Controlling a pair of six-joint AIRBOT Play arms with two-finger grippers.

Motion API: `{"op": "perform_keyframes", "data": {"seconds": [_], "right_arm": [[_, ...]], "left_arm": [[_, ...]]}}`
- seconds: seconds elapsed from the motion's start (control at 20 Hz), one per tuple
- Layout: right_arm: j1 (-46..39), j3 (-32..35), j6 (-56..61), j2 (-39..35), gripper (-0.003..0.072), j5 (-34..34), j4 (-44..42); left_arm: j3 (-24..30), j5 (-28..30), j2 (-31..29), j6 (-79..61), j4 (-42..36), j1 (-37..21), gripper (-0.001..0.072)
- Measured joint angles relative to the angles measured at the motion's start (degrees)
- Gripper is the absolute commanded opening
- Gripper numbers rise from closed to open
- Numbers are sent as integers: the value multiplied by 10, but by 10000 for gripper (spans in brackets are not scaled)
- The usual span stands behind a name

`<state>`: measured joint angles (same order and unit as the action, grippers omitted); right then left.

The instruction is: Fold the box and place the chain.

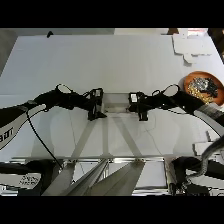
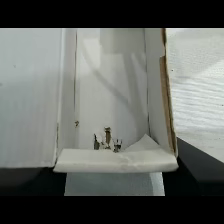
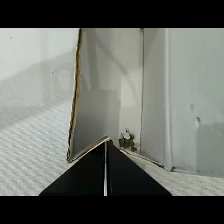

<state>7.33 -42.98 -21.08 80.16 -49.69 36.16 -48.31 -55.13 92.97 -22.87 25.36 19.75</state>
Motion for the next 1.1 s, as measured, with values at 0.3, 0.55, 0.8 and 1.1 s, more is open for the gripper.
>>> {"op": "perform_keyframes", "data": {"seconds": [0.3, 0.55, 0.8, 1.1], "right_arm": [[4, 0, -1, 0, 335, 11, -5], [5, 0, 16, -3, 18, 12, -3], [4, 0, 111, -69, 18, 12, 67], [-64, 0, 359, -202, 16, 4, 166]], "left_arm": [[0, 0, 0, 0, 1, 0, 158], [0, 0, 0, 1, 0, 0, 158], [0, 0, 0, 1, -1, 0, 158], [0, 0, 0, 1, -1, 0, 158]]}}
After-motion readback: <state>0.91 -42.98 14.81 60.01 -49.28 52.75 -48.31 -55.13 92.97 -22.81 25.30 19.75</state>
